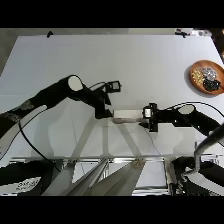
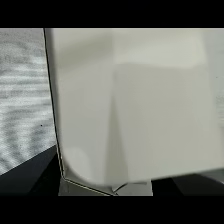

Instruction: Fold the box and place the chain.

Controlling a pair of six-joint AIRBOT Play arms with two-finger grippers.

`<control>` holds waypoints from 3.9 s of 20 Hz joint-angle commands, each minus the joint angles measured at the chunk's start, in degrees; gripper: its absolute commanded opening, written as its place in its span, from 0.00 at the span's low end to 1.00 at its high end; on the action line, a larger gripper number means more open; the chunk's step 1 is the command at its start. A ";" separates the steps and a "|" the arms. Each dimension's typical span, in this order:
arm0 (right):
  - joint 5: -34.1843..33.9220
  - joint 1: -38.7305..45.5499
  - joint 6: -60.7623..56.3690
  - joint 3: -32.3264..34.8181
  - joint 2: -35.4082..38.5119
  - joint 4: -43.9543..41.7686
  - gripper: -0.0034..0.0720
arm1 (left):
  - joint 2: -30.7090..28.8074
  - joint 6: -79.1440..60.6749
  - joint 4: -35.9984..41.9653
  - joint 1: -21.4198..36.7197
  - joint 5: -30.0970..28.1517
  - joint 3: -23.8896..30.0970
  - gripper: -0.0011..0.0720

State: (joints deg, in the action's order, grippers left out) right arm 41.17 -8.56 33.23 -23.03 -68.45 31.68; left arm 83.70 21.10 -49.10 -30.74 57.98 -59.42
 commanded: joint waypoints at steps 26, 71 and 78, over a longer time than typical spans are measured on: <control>0.15 0.00 0.04 0.02 0.00 0.00 0.66 | -1.55 1.75 26.77 -9.09 -26.32 5.01 0.02; 0.15 0.00 0.04 0.02 0.00 0.00 0.66 | -7.43 0.70 -10.49 -1.53 5.57 7.45 0.68; 0.13 0.00 0.04 0.02 0.00 0.00 0.66 | -5.18 -3.41 -1.57 -4.42 -8.66 10.25 0.58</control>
State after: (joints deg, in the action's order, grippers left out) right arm 41.30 -8.56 33.28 -23.03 -68.45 31.70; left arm 77.65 20.45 -55.29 -34.11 56.77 -50.24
